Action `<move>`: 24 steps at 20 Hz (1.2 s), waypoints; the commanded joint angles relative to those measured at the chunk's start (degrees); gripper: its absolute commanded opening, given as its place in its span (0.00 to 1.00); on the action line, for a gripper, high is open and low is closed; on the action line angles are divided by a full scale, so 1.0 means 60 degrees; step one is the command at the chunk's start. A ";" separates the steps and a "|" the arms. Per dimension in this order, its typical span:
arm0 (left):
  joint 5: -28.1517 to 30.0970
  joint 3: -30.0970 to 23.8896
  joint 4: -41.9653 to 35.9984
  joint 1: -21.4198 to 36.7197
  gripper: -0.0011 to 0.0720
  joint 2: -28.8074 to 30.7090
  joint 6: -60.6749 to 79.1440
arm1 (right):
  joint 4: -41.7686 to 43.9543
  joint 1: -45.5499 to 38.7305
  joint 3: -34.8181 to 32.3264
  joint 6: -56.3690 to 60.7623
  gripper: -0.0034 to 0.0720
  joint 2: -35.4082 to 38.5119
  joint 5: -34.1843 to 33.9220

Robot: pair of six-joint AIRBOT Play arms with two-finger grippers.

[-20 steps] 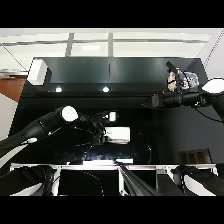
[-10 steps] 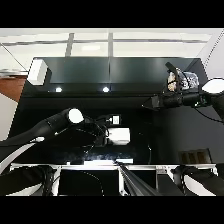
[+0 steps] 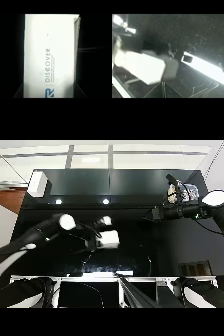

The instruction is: Fold the box and place the chain.

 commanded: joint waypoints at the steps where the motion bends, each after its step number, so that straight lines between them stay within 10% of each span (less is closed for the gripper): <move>1: -0.1326 0.0040 0.0973 0.2732 0.57 0.0696 -0.1147 | -0.0007 0.0000 0.0007 0.0000 0.10 0.0004 -0.0040; 9: 0.0528 0.0350 0.1821 1.0134 0.57 0.0787 -0.3384 | 0.0000 0.0007 0.0007 0.0004 0.10 0.0004 -0.0251; 20: 0.1486 0.3869 0.0812 1.0072 0.57 -0.2900 -0.3850 | -0.0022 0.0011 0.0007 0.0499 0.10 0.0004 -0.0364; 24: 0.1494 0.3872 0.0794 0.9810 0.92 -0.3260 -0.3840 | -0.0280 0.0011 0.0007 0.0630 0.10 0.0004 -0.0495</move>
